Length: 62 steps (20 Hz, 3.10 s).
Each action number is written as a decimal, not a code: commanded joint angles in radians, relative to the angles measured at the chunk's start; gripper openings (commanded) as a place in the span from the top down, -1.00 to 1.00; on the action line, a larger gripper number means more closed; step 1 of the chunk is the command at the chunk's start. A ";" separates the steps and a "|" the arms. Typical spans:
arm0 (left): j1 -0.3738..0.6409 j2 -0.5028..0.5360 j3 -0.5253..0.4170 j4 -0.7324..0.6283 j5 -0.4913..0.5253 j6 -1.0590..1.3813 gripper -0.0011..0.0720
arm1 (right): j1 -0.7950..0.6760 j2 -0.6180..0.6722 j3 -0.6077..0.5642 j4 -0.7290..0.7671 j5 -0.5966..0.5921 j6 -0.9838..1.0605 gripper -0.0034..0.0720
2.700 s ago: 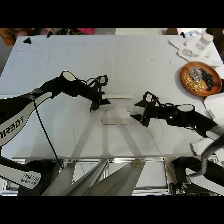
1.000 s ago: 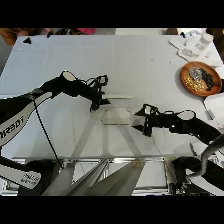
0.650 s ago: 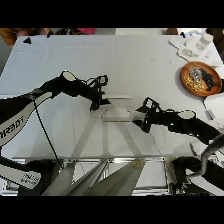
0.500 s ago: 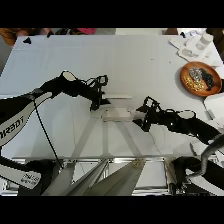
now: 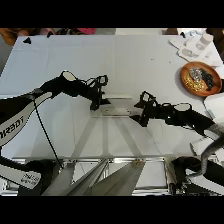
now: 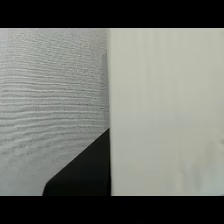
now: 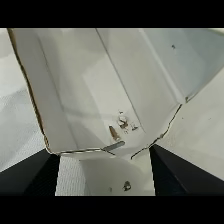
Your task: Fold the box and place the chain.
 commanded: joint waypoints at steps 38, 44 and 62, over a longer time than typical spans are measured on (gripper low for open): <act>0.000 -0.001 0.000 0.000 0.000 0.000 0.94 | -0.101 -0.357 0.323 -0.130 0.335 -0.072 -0.68; 0.000 -0.001 0.000 0.000 0.000 0.000 0.94 | -0.101 -0.376 0.383 -0.204 0.389 -0.013 -0.68; 0.000 -0.001 0.000 0.000 0.000 0.000 0.94 | -0.048 -0.409 0.400 -0.249 0.405 0.005 -0.68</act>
